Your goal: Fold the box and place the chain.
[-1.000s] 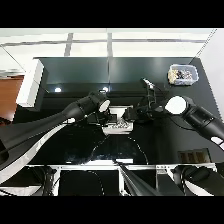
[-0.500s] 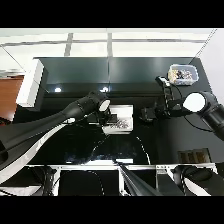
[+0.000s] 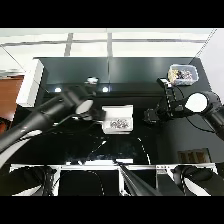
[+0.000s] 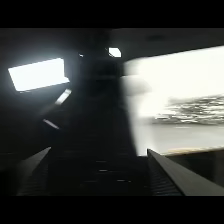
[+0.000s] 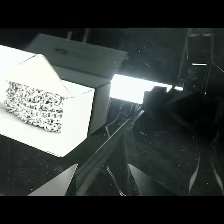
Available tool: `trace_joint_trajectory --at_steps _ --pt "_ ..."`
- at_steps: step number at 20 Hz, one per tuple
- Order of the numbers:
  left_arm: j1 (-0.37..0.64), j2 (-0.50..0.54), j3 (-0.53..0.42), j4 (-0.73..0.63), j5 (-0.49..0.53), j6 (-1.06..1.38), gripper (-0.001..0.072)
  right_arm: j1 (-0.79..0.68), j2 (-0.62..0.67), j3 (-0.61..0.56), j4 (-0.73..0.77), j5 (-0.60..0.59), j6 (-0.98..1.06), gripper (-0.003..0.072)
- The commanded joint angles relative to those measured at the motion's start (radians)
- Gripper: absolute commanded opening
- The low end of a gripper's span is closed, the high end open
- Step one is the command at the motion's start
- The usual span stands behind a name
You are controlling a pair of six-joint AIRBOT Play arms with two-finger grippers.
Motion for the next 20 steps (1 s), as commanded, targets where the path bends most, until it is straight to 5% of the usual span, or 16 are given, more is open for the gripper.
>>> trace_joint_trajectory --at_steps 1,4,6,7,12,15,20 --pt "0.138 0.146 -0.192 -0.040 0.029 0.149 0.0711 -0.001 0.001 0.000 -0.006 0.003 0.000 0.0384" --pt "0.360 0.197 -0.385 -0.534 0.206 0.726 0.0710 -0.001 0.001 0.000 -0.006 0.000 0.000 0.0384" --pt "0.457 0.193 -0.461 -0.873 0.191 1.338 0.0710 -0.001 0.001 0.000 -0.006 -0.003 0.001 0.0384" --pt "0.474 0.193 -0.486 -0.931 0.187 1.575 0.0710 -0.001 0.001 0.000 -0.006 -0.006 0.005 0.0384" --pt "0.452 0.184 -0.514 -0.944 0.332 2.323 0.0718 -0.001 0.000 0.000 -0.005 -0.023 0.023 0.0383" --pt "0.441 0.125 -0.503 -1.003 0.417 2.473 0.0718 -0.001 0.000 -0.001 0.000 -0.028 0.024 0.0384" --pt "0.447 -0.045 -0.424 -1.069 0.377 2.477 0.0718 -0.001 0.000 -0.001 0.000 -0.031 0.029 0.0384"
